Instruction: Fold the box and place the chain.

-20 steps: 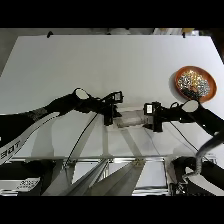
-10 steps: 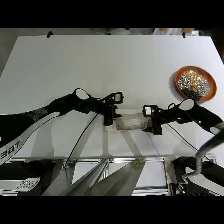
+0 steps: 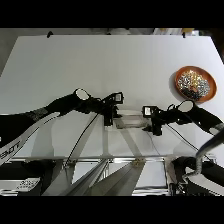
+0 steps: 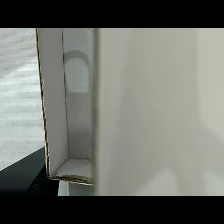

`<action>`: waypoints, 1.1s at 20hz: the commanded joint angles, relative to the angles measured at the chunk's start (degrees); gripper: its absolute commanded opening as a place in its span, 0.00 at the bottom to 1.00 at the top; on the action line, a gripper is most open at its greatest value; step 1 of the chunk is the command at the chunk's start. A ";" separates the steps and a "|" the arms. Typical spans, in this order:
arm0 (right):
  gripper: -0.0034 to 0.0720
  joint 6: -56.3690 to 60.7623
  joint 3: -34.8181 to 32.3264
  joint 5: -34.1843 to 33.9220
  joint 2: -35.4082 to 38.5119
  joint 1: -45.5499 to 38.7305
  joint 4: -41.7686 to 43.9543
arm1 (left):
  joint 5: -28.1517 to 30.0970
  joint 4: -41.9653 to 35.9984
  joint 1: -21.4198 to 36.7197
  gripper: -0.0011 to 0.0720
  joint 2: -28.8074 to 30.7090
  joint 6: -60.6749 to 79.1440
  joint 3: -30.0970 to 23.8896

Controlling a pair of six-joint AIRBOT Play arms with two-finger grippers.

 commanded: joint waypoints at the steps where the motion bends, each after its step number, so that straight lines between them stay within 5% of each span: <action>1: 0.61 0.15 -0.04 -0.96 -0.04 -0.02 -0.33 | 0.04 0.00 0.02 0.03 -0.02 -0.04 0.00; 22: 0.63 0.35 -0.02 -0.98 -0.02 -0.02 -0.11 | -1.01 0.00 0.02 0.03 -0.02 -0.52 0.00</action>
